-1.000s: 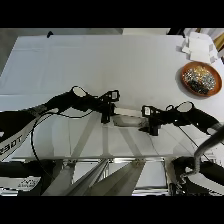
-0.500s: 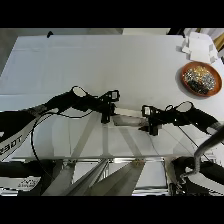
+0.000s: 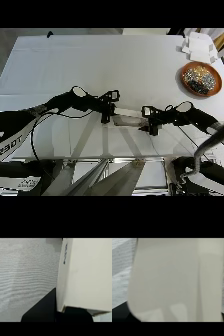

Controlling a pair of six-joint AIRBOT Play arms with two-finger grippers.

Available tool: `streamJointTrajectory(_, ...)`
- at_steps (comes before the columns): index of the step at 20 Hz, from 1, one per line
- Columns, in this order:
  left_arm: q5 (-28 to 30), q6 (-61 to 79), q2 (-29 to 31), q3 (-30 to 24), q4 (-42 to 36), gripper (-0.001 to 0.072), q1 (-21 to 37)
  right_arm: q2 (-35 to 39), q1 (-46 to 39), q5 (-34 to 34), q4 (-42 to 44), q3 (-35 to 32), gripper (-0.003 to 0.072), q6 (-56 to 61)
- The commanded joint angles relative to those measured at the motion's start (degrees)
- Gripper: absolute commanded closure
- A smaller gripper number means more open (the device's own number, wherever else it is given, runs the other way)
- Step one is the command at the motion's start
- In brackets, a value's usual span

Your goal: Fold the box and place the chain.

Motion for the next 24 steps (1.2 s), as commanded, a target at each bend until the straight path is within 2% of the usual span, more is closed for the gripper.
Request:
streamJointTrajectory(1, 0.02, 0.02, -0.02, -0.02, 0.02, 0.0698, 0.00, -0.04, 0.04, 0.09, -0.17, -0.04, 0.0280, -0.04)
streamJointTrajectory(11, -0.85, 0.00, 0.04, -0.02, 0.02, 0.0697, 0.02, -0.04, 0.04, 0.09, -0.17, -0.04, 0.0280, -0.04)
streamJointTrajectory(12, -0.79, 0.02, 0.22, -0.02, 0.07, 0.0660, 0.00, -0.04, 0.04, 0.09, -0.15, -0.04, 0.0280, -0.02)
streamJointTrajectory(14, -0.76, -0.04, 1.25, -0.02, 1.31, 0.0400, 0.02, -0.04, 0.04, 0.11, -0.17, -0.04, 0.0280, -0.04)
streamJointTrajectory(15, -0.79, -0.07, 2.14, -0.02, 2.38, 0.0316, 0.04, -0.04, 0.04, 0.09, -0.17, -0.04, 0.0280, -0.04)
streamJointTrajectory(16, -0.81, -0.57, 3.37, -0.02, 3.80, 0.0267, 0.11, -0.04, 0.04, 0.09, -0.15, -0.04, 0.0280, -0.04)
streamJointTrajectory(20, -0.87, -9.70, 10.12, -0.02, 14.10, 0.0263, 1.40, -0.04, 0.04, 0.09, -0.15, -0.04, 0.0280, -0.04)
streamJointTrajectory(23, -3.43, -17.07, 16.52, -0.02, 20.63, 0.0267, 2.69, -0.04, 0.04, 0.09, -0.15, -0.04, 0.0280, -0.04)
streamJointTrajectory(24, -4.85, -18.78, 18.73, -0.02, 21.73, 0.0309, 2.97, -0.04, 0.04, 0.11, -0.17, -0.04, 0.0280, -0.04)
